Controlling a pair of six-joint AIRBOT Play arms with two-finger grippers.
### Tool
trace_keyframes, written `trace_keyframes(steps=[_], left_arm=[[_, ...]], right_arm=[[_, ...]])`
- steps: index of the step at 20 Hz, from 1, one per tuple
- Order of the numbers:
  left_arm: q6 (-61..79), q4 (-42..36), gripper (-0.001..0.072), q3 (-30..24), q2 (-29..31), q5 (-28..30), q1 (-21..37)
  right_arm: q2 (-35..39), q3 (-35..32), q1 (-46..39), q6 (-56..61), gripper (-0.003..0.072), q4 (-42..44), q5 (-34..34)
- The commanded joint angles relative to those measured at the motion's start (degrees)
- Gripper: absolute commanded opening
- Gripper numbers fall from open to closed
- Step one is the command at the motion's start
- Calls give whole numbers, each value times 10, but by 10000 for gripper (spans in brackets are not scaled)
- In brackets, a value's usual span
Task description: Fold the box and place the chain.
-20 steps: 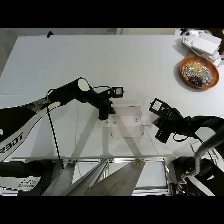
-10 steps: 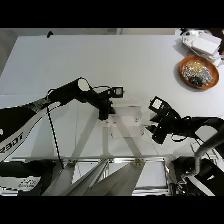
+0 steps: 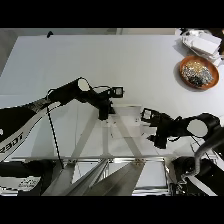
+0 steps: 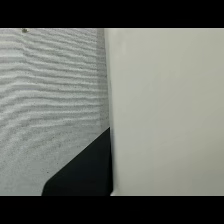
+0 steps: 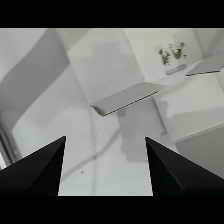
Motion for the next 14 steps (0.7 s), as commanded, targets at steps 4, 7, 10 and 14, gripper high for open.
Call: trace_keyframes(steps=[4, 7, 10, 14], left_arm=[[0, 0, 14, 0, 0, -1, 0], [0, 0, 14, 0, 0, 0, 0], [0, 0, 14, 0, 0, -2, 0], [0, 0, 14, 0, 0, -2, 0]], right_arm=[[12, -90, 29, -105, 600, -20, -152], [44, -121, 58, -105, 599, -25, -200], [45, -142, 72, -104, 600, -34, -268], [43, -152, 103, -100, 600, -35, -333]])
